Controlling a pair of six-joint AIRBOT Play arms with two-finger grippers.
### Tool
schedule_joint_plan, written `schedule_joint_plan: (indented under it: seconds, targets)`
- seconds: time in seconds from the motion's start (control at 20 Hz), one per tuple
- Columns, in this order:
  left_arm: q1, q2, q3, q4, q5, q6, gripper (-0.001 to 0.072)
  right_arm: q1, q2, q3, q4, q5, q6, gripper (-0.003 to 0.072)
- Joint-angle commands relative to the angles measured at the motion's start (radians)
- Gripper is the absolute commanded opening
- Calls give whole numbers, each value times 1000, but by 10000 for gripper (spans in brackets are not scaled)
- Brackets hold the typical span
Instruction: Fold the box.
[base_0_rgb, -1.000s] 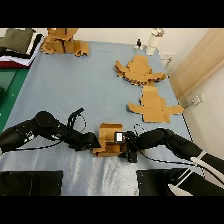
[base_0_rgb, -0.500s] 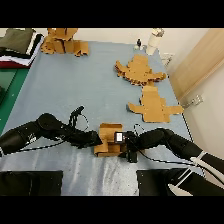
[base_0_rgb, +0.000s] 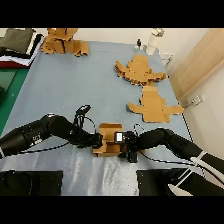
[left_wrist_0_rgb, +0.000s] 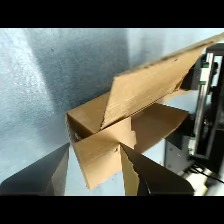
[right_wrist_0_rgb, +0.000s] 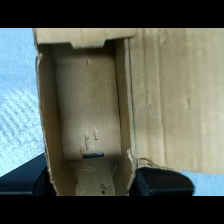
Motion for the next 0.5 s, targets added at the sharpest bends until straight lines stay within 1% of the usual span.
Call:
schedule_joint_plan:
  seconds: [0.0,0.1,0.35,0.45]
  targets:
    - [-68,-13,41,195,-18,-233,494,0,0,0,0,0,0,440]
    - [-85,-41,53,208,-45,-261,494,0,0,0,0,0,0,440]
    - [-166,-127,109,210,-67,-277,493,0,0,0,0,0,0,440]
    - [-176,-140,118,250,-106,-312,493,0,0,0,0,0,0,440]
